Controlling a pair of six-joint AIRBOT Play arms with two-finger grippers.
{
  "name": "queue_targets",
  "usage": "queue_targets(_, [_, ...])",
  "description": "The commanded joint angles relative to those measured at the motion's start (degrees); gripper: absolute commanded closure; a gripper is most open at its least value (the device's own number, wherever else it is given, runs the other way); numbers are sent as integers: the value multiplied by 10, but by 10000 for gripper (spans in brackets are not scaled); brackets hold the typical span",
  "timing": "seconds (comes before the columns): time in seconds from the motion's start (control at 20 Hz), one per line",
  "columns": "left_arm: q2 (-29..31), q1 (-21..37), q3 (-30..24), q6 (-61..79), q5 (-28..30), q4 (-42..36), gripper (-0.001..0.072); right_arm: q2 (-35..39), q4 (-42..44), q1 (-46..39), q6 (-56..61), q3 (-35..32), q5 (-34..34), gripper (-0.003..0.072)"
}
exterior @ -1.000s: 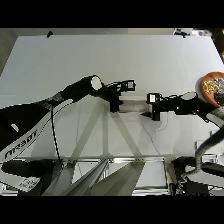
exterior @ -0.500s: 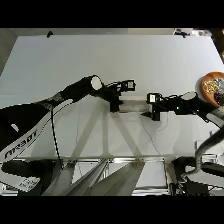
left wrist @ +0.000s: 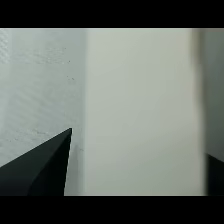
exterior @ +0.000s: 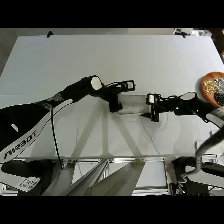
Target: Fold the box and place the chain.
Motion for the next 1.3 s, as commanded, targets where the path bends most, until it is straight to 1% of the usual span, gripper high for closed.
queue_targets(0.0, [17, 1, 1, -1, 4, -4, 128, 0, -1, 0, 0, 0, -3, 276])
queue_targets(0.15, [44, 9, 1, -1, 5, 9, 124, 0, -1, 0, 0, 0, -3, 276])
queue_targets(0.35, [56, 38, 0, -3, -28, 14, 116, 0, -1, 0, 0, 0, -3, 276])
queue_targets(0.4, [56, 47, 1, -6, -42, 15, 44, 0, -1, 0, 0, 0, -3, 276])
queue_targets(0.45, [56, 56, 0, -21, -51, 17, 13, 0, -1, 0, 0, 0, -3, 276])
queue_targets(0.6, [71, 85, 0, -74, -69, 35, 12, 0, -1, 0, 0, 0, -3, 276])
queue_targets(0.8, [125, 116, 1, -106, -84, 42, 16, 0, -1, 0, 0, 0, -3, 276])
queue_targets(0.85, [143, 122, 0, -129, -89, 45, 50, 0, -1, 0, 0, 0, -3, 276])
queue_targets(0.9, [158, 127, 0, -155, -102, 43, 205, 0, -1, 0, 0, 0, -3, 276])
queue_targets(0.95, [172, 129, 0, -172, -134, 39, 477, 0, -1, 0, 0, 0, -3, 276])
queue_targets(1.0, [181, 130, 0, -165, -181, 27, 688, 0, -1, 0, 0, 0, -3, 276])
queue_targets(1.1, [189, 127, -2, -163, -280, -15, 702, 0, -1, 0, 0, 0, -3, 276])
queue_targets(1.15, [189, 123, -10, -148, -309, -45, 702, 0, -1, 0, 0, 0, -3, 276])
queue_targets(1.2, [190, 115, -24, -126, -316, -69, 702, 0, -1, 0, 0, 0, -3, 276])
queue_targets(1.25, [189, 100, -42, -116, -305, -79, 702, 0, -1, 0, 0, 0, -3, 276])
